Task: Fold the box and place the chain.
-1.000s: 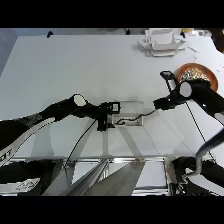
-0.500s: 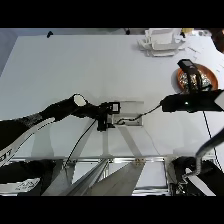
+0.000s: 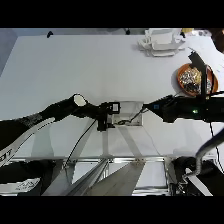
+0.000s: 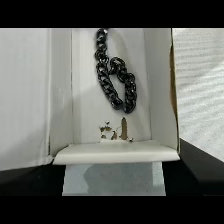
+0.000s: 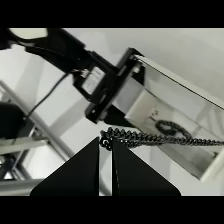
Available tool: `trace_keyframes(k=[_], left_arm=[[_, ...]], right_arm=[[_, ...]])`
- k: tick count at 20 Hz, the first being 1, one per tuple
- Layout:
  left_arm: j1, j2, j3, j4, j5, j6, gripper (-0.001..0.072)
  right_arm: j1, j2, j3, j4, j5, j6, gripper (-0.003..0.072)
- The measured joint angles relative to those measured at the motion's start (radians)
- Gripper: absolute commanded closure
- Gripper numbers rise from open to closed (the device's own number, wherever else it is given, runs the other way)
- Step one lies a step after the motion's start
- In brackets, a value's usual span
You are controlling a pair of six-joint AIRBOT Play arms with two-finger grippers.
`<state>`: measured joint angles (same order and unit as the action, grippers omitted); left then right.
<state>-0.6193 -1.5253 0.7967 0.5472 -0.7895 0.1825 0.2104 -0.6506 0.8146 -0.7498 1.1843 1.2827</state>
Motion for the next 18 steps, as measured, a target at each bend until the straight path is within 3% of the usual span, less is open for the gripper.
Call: trace_keyframes(k=[6, 12, 18], left_arm=[[0.0, 0.0, 0.0, 0.0, 0.0, 0.0, 0.0456], [0.0, 0.0, 0.0, 0.0, 0.0, 0.0, 0.0456], [0.0, 0.0, 0.0, 0.0, 0.0, 0.0, 0.0456]], right_arm=[[0.096, -0.04, -0.003, 0.028, -0.082, -0.083, 0.0668], [0.271, -0.211, -0.005, -0.152, -0.166, -0.074, 0.0669], [0.32, -0.378, -0.004, -0.302, -0.205, -0.011, 0.0668]])
